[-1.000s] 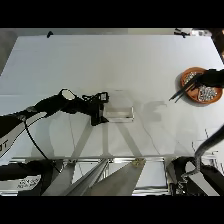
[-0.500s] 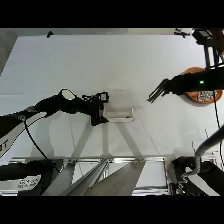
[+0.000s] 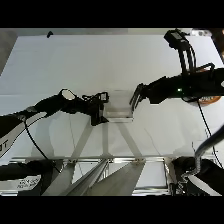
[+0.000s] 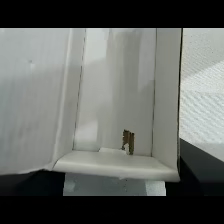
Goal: Fold the box and place the chain.
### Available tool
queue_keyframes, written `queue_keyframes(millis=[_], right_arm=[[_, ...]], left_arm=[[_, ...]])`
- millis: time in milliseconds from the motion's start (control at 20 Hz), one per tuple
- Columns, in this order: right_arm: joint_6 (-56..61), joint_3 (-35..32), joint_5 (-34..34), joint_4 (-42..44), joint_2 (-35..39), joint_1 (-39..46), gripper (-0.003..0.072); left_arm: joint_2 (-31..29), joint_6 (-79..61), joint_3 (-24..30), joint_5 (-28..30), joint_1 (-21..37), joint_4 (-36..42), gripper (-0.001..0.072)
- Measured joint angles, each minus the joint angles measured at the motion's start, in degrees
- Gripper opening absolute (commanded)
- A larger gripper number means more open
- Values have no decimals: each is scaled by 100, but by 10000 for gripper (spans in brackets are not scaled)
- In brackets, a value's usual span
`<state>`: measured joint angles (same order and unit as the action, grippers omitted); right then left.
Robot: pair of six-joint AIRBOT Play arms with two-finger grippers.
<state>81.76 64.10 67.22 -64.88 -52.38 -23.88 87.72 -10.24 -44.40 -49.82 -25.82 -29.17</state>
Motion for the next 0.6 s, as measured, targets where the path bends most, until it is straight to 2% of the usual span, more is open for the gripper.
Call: queue_keyframes(millis=[350,600], right_arm=[[153,-48,-286,31,-81,-448,7],[214,-151,-350,-70,-570,-704,7]], left_arm=[[0,2,0,0,0,2,383],[0,2,0,0,0,2,383]])
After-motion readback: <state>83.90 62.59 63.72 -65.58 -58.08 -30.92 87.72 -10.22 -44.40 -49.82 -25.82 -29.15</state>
